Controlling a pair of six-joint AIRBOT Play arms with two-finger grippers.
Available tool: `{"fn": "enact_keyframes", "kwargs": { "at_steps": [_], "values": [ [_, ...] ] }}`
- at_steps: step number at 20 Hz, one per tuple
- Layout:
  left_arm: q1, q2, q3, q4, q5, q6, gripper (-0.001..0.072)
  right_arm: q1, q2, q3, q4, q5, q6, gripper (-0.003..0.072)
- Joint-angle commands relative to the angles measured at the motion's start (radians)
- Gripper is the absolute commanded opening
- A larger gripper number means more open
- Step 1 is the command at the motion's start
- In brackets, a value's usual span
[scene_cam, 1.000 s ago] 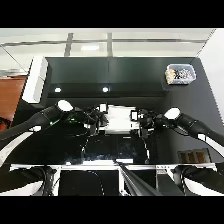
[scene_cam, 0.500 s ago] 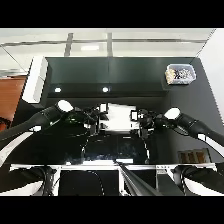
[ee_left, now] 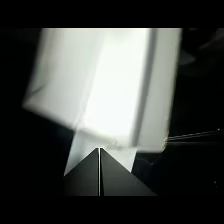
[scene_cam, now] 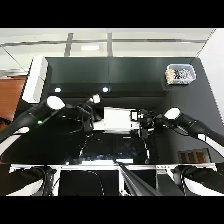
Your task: Fold the box and place the chain.
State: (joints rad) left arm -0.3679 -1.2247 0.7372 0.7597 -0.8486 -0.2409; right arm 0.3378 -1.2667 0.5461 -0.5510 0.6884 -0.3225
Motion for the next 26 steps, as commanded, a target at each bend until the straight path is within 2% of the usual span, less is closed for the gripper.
{"fn": "enact_keyframes", "kwargs": {
  "at_steps": [1, 4, 7, 9, 11, 13, 15, 17, 19, 21, 22, 24, 25, 26],
  "values": [
    [0.159, 0.09, 0.001, 0.183, -0.012, -0.514, 0.0026, 0.001, 0.0, 0.0, 0.0, 0.0, 0.0, 0.0345],
    [0.347, 0.068, -0.017, 0.114, -0.131, -0.785, 0.0027, 0.001, 0.0, 0.0, 0.0, 0.0, 0.0, 0.0345],
    [0.499, 0.014, -0.095, -0.11, -0.248, -0.806, 0.0027, 0.001, 0.0, 0.0, 0.0, 0.0, 0.0, 0.0345],
    [0.536, -0.06, -0.142, -0.228, -0.331, -0.774, 0.0027, 0.001, 0.0, 0.0, 0.0, 0.0, 0.0, 0.0345],
    [0.507, -0.143, -0.161, -0.246, -0.345, -0.711, 0.0026, 0.001, 0.0, 0.0, 0.0, 0.0, 0.0, 0.0345],
    [0.435, -0.204, -0.16, -0.249, -0.296, -0.71, 0.0025, 0.001, 0.0, 0.0, 0.0, 0.0, 0.0, 0.0345],
    [0.351, -0.235, -0.152, -0.249, -0.214, -0.74, 0.0025, 0.001, 0.0, 0.0, 0.0, 0.0, 0.0, 0.0345],
    [0.279, -0.256, -0.127, -0.249, -0.183, -0.74, 0.0025, 0.001, 0.0, 0.0, 0.0, 0.0, 0.0, 0.0345],
    [0.224, -0.272, -0.097, -0.253, -0.198, -0.74, 0.0026, 0.001, 0.0, 0.0, 0.0, 0.0, 0.0, 0.0345],
    [0.192, -0.285, -0.068, -0.271, -0.269, -0.719, 0.0027, 0.001, 0.0, 0.0, 0.0, 0.0, 0.0, 0.0345],
    [0.192, -0.293, -0.049, -0.271, -0.322, -0.689, 0.0027, 0.001, 0.0, 0.0, 0.0, 0.0, 0.0, 0.0345],
    [0.2, -0.295, -0.026, -0.271, -0.365, -0.669, 0.0041, 0.001, 0.0, 0.0, 0.0, 0.0, 0.0, 0.0345],
    [0.201, -0.295, -0.014, -0.27, -0.37, -0.665, 0.0125, 0.001, 0.0, 0.0, 0.0, 0.0, 0.0, 0.0345],
    [0.201, -0.295, -0.002, -0.271, -0.371, -0.664, 0.0273, 0.001, 0.0, 0.0, 0.0, 0.0, 0.0, 0.0345]
  ]
}}
